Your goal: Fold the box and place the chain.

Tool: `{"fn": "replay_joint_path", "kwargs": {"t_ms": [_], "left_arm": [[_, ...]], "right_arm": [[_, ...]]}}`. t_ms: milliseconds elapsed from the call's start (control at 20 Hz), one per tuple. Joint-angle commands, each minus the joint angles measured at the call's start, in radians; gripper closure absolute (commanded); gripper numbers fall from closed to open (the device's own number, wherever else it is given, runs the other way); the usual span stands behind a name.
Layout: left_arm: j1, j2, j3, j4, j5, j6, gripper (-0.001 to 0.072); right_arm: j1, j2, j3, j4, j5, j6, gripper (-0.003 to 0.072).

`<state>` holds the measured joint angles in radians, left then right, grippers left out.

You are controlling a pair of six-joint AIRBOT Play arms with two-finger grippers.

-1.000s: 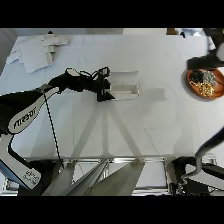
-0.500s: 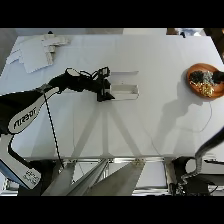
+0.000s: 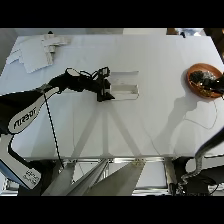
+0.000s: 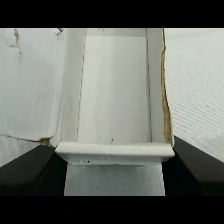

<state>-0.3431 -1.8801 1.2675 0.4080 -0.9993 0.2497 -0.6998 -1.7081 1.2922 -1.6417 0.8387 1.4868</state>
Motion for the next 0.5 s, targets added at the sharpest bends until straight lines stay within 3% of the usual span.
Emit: {"fn": "replay_joint_path", "kwargs": {"t_ms": [0, 100, 150, 450], "left_arm": [[0.0, 0.0, 0.0, 0.0, 0.0, 0.0, 0.0432], [0.0, 0.0, 0.0, 0.0, 0.0, 0.0, 0.0432], [0.0, 0.0, 0.0, 0.0, 0.0, 0.0, 0.0432], [0.0, 0.0, 0.0, 0.0, 0.0, 0.0, 0.0432]], "right_arm": [[-0.002, -0.021, -0.001, 0.008, 0.014, 0.056, 0.037], [0.0, -0.021, -0.001, 0.01, 0.021, 0.058, 0.0615], [0.001, -0.019, -0.001, 0.01, 0.028, 0.058, 0.0675], [0.003, 0.047, -0.001, 0.016, 0.084, 0.022, 0.0676]]}}
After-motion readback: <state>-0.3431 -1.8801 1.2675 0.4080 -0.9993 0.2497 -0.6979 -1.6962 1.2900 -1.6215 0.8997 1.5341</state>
